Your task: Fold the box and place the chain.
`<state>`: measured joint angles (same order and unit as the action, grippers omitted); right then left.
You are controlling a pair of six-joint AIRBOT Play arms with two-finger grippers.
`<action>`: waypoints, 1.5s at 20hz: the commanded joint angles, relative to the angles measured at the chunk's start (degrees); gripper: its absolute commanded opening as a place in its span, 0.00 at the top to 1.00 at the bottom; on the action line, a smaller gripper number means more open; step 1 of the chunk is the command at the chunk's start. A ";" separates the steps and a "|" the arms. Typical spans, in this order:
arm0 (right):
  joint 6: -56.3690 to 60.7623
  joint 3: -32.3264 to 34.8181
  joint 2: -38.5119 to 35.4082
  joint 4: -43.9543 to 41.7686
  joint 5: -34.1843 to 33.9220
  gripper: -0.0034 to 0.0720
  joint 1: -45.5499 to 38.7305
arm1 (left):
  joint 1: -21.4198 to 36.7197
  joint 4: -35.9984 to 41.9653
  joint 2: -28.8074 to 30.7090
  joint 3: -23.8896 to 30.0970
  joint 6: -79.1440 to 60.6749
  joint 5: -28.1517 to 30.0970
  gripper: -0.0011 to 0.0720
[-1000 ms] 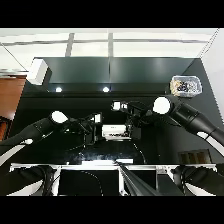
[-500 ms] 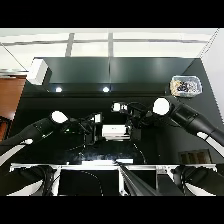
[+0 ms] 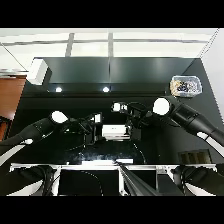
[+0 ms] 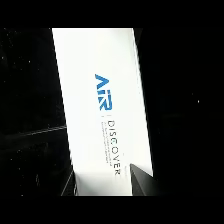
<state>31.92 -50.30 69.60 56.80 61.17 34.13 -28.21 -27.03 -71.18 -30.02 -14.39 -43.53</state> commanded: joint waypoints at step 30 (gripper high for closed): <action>1.36 0.04 1.40 -0.68 -2.38 0.42 0.04 | -0.04 -0.02 0.00 0.00 -0.02 0.02 0.35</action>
<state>32.99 -50.30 70.48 55.94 60.66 34.13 -28.21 -27.05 -71.18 -30.02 -14.39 -43.53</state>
